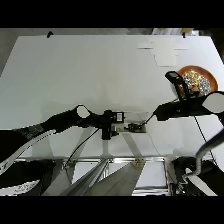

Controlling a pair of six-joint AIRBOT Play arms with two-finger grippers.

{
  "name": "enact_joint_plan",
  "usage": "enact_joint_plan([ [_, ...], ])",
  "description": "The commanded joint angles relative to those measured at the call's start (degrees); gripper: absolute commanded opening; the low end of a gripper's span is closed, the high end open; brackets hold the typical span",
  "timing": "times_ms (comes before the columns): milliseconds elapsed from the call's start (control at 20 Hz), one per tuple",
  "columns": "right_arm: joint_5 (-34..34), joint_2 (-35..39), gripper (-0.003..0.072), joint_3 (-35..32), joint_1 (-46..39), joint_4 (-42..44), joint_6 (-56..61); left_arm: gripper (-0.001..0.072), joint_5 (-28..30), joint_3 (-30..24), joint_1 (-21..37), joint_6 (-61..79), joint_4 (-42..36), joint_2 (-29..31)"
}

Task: Fold the box and place the chain.

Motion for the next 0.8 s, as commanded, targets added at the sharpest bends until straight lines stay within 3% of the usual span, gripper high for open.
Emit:
enact_joint_plan([
  [0,2.49,2.32,0.0014,-0.02,0.02,16.39,-7.45,0.0209,0.02,0.02,0.04,0.0,0.0,0.02],
  [300,2.1,2.32,0.0014,-0.02,4.31,20.92,-9.6,0.0209,0.02,0.02,0.04,0.0,0.0,0.02],
  [750,-10.32,1.95,0.0015,-0.04,15.82,19.56,-9.46,0.0209,0.02,0.02,0.04,0.0,0.0,0.02],
])
